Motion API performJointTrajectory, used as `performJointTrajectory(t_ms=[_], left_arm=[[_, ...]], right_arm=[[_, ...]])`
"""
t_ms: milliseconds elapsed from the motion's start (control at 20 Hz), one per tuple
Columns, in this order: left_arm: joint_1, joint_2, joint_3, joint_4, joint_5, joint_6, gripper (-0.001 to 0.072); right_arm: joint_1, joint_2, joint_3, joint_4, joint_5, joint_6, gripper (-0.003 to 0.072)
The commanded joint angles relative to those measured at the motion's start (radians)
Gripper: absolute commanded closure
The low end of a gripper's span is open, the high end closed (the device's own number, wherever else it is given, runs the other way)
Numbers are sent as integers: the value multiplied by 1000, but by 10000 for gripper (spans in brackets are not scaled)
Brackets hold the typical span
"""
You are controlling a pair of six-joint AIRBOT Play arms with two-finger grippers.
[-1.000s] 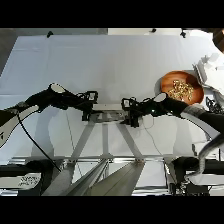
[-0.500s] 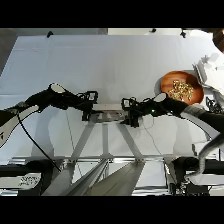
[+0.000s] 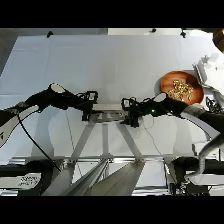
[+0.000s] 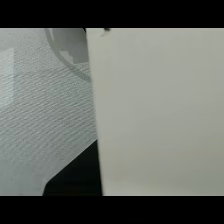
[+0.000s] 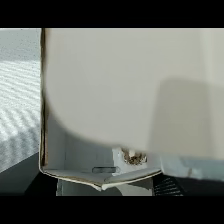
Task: Fold the box and place the chain.
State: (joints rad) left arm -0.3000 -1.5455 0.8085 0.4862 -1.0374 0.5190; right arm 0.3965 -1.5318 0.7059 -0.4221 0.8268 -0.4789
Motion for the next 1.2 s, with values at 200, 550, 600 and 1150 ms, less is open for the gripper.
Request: performJointTrajectory(t_ms=[200,550,600,1150], left_arm=[[0,1,1,-2,2,0,402],[36,54,-1,9,0,-47,396],[52,76,-2,19,0,-75,396],[113,413,-43,394,-174,-439,648]], right_arm=[[1,-1,1,0,0,0,165],[1,-1,1,0,0,0,165],[1,-1,1,0,0,0,165],[1,-1,1,0,0,0,165]])
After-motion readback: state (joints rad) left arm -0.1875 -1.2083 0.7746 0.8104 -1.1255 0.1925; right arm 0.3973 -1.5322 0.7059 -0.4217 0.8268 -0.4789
